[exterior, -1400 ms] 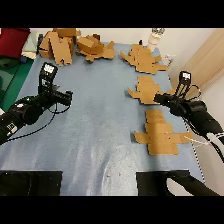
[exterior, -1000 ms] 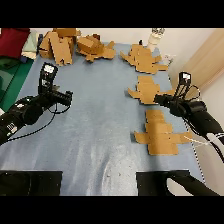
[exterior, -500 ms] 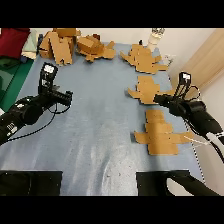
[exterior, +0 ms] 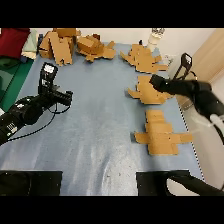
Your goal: Fold the box.
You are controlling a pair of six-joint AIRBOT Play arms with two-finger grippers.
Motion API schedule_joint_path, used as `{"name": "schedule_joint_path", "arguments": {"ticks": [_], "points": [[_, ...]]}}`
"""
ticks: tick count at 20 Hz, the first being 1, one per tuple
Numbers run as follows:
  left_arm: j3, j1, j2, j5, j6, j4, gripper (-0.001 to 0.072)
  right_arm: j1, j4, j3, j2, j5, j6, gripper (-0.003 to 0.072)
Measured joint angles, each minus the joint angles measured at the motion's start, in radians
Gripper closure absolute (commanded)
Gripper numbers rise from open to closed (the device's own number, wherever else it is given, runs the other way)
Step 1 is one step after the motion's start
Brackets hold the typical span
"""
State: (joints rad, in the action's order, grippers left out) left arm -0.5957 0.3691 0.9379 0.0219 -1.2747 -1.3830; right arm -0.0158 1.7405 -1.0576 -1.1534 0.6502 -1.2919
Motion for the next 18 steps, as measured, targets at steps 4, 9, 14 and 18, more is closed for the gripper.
{"name": "schedule_joint_path", "arguments": {"ticks": [4, 9, 14, 18], "points": [[0.0, 0.0, 0.0, -0.024, -0.031, 0.0, 0.0053, 0.136, 0.02, -0.189, -0.109, 0.332, -0.027, 0.0683], [0.0, 0.0, 0.0, -0.031, -0.053, 0.0, 0.0052, 0.405, -0.046, -0.205, -0.134, 0.622, -0.089, 0.0583], [0.0, 0.0, 0.0, -0.039, -0.056, 0.0, 0.0052, 0.581, -0.132, -0.042, -0.114, 0.72, -0.204, 0.0266], [0.0, 0.002, 0.0, -0.046, -0.059, 0.0, 0.0053, 0.647, -0.221, 0.056, -0.108, 0.698, -0.254, 0.0203]]}}
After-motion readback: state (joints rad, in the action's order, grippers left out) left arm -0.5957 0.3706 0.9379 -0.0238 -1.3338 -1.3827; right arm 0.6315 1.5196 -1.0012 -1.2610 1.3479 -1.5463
